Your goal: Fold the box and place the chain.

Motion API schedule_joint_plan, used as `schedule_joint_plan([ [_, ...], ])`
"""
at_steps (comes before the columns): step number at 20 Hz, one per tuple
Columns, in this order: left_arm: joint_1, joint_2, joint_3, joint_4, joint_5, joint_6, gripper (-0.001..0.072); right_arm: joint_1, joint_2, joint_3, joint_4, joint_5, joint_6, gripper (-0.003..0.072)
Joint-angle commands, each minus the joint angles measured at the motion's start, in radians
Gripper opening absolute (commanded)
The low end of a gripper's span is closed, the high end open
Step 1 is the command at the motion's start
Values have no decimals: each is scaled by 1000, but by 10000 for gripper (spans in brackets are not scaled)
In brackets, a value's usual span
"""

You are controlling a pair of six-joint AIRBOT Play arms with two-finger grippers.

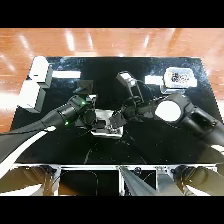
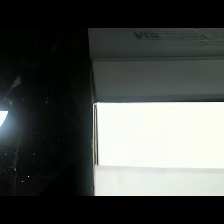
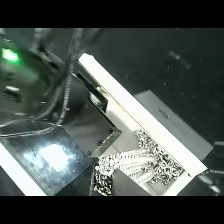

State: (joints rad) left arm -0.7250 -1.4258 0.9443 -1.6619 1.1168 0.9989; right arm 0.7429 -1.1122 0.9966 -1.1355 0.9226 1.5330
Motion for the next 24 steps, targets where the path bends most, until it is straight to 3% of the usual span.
schedule_joint_plan([
  [1,-1,0,0,-2,6,0,23,1,-39,-2,2,41,23,601],
  [6,-1,0,4,-5,7,0,23,-59,26,-2,-24,212,23,613],
  [11,-1,1,5,-5,5,0,23,-294,266,-6,-324,485,39,613],
  [16,1,1,7,-5,3,0,49,-533,349,-114,-358,575,40,613],
  [18,1,1,28,-16,15,0,318,-557,349,-179,-357,560,43,613],
  [19,3,2,48,-32,32,2,379,-557,349,-209,-356,554,43,613],
  [21,7,4,94,-59,55,32,382,-556,349,-265,-319,545,43,613],
  [23,8,4,142,-56,113,53,606,-556,349,-311,-260,520,43,613],
  [24,8,6,167,-56,155,63,628,-555,349,-326,-232,508,43,613],
])
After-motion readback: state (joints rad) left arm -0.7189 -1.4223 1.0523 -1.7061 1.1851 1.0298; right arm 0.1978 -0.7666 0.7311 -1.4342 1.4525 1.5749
